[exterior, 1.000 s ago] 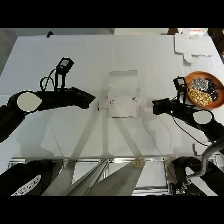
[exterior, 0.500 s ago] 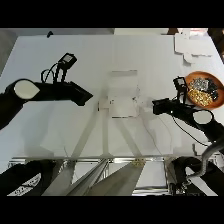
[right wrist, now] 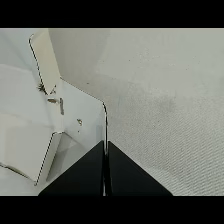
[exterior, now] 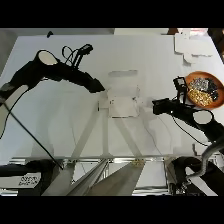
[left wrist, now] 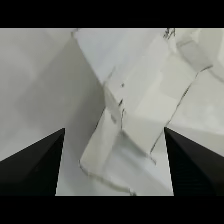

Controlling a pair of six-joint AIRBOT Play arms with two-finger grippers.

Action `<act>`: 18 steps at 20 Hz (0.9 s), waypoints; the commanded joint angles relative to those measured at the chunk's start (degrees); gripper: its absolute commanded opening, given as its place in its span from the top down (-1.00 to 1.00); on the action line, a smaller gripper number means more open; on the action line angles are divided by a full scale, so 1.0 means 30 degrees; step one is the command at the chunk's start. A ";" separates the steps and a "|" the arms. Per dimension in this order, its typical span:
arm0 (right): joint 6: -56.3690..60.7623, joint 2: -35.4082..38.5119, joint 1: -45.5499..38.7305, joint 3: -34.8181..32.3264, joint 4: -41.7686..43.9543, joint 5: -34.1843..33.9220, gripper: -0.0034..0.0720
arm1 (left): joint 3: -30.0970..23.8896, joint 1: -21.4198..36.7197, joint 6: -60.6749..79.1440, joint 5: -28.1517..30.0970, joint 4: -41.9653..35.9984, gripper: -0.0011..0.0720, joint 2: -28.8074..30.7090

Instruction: Fold the box and place the chain.

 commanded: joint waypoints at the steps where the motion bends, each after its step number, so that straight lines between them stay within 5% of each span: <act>1: 0.0007 -0.0007 0.0015 -0.0007 0.0007 -0.0015 0.90 | 0.1654 0.0036 0.1698 -0.0277 -0.2900 -0.94 -0.2688; 9: 0.0007 -0.0007 0.0015 -0.0007 0.0007 -0.0022 0.90 | 0.2142 -0.0597 0.4007 0.0503 -0.3439 -0.94 -0.4619; 13: 0.0007 -0.0007 0.0015 -0.0007 0.0007 -0.0022 0.90 | 0.2142 -0.1450 0.6564 -0.0576 -0.3359 -0.87 -0.4692; 16: 0.0007 -0.0007 0.0015 -0.0007 0.0007 -0.0022 0.90 | 0.2142 -0.1982 0.7898 -0.0954 -0.3322 -0.69 -0.4707; 18: 0.0007 -0.0007 0.0015 -0.0007 0.0007 -0.0022 0.90 | 0.2142 -0.2098 0.8196 -0.0860 -0.3330 -0.04 -0.4721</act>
